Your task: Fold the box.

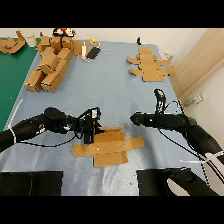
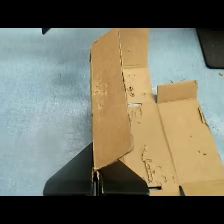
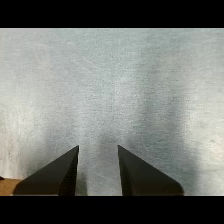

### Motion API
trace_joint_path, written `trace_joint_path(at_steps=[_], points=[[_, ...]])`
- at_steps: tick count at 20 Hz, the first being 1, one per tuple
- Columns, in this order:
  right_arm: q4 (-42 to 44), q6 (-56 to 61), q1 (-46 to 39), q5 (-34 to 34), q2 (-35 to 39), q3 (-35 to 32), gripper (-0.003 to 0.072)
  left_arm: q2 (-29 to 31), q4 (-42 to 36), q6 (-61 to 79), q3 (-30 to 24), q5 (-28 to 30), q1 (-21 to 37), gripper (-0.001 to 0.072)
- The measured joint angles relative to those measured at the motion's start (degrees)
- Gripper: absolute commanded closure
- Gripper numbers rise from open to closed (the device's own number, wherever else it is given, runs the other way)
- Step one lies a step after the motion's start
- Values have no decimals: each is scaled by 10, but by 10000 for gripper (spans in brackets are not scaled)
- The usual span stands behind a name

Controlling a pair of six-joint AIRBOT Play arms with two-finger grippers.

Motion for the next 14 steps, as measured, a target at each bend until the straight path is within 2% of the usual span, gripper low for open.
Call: trace_joint_path(at_steps=[4,14], points=[[4,0,0,0,0,0,324,1,-3,5,-9,-1,-1,698],[9,0,0,1,0,0,324,3,-92,99,2,-9,-1,698]])
